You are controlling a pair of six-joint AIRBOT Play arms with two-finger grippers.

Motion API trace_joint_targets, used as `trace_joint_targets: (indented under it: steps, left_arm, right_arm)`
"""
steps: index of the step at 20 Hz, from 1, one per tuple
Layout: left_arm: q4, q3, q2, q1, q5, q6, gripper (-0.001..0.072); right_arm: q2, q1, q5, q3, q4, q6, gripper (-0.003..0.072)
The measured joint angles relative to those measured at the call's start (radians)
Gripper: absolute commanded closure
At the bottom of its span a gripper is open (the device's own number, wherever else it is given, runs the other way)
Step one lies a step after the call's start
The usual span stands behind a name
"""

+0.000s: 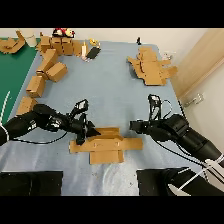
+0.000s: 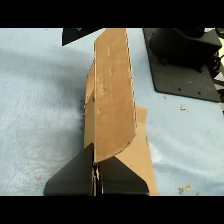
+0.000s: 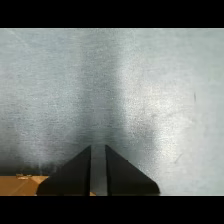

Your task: Fold the box.

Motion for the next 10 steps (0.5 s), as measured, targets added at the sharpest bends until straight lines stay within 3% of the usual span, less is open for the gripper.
trace_joint_targets:
  steps: [10]
  left_arm:
    - [-0.014, -0.043, -0.013, 0.001, 0.081, 0.092, 0.0699]
  right_arm:
    - [0.000, 0.000, 0.051, 0.000, 0.000, -0.057, 0.0684]
